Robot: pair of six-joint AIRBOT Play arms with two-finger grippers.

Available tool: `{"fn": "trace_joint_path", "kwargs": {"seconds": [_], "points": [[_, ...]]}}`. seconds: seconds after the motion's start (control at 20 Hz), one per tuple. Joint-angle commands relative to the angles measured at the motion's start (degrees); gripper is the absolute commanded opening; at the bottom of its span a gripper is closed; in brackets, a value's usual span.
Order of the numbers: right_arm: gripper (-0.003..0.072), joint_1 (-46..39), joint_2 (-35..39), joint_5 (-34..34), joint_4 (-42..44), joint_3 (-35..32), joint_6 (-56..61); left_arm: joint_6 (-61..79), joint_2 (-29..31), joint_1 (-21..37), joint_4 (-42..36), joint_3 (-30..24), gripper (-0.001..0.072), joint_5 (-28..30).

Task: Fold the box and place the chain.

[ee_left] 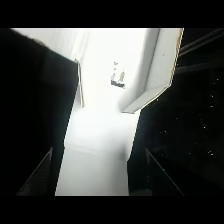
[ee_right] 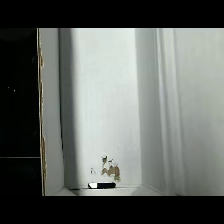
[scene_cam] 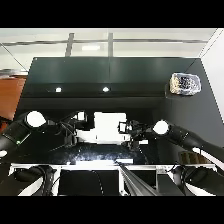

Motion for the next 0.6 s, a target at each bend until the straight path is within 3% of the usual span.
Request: {"fn": "trace_joint_path", "kwargs": {"seconds": [0.0,0.3,0.5,0.55], "points": [[0.0469,-0.02,-0.02,0.04,0.0,-0.02,0.0,6.49,-0.79,-2.01,-4.35,-1.09,0.0704,5.22],[0.0469,0.0,-0.02,0.02,0.0,-0.02,0.02,8.85,-4.79,-5.68,-5.14,-1.09,0.0702,8.28],[0.0469,0.0,-0.02,0.02,0.0,-0.02,0.0,8.81,-5.64,-7.06,-5.18,-1.09,0.066,8.07],[0.0469,0.0,-0.04,0.02,0.0,-0.02,0.02,8.81,-5.64,-7.43,-5.18,-1.09,0.0613,8.11]]}}
